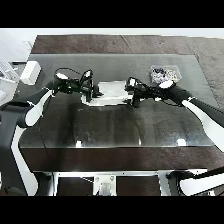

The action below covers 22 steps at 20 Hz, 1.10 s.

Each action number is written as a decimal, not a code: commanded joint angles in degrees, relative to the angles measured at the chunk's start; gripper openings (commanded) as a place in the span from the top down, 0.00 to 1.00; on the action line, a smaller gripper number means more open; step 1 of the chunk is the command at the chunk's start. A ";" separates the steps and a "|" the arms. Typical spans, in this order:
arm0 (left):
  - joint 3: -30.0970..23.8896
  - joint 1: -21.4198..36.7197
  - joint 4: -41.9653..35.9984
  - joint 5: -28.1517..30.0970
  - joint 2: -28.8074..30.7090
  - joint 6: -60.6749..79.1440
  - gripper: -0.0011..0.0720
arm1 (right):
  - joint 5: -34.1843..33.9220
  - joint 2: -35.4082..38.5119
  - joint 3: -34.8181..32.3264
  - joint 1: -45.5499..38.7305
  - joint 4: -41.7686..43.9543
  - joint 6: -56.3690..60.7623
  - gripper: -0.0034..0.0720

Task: Fold the box and place the chain.

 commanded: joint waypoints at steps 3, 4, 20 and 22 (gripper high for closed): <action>0.04 0.04 0.00 0.00 0.00 0.02 0.96 | 7.76 -5.16 4.85 -0.70 0.50 -2.25 0.07; 0.04 0.04 0.00 -0.02 0.00 0.02 0.96 | 9.07 -5.95 5.57 -0.72 0.50 -3.06 0.07; 0.04 0.04 0.00 0.00 0.00 0.02 0.96 | 19.71 -13.51 14.45 -2.84 0.31 -5.01 0.07; 0.04 0.04 0.00 0.00 0.00 0.02 0.96 | 20.81 -14.19 15.52 -3.54 0.33 -4.98 0.07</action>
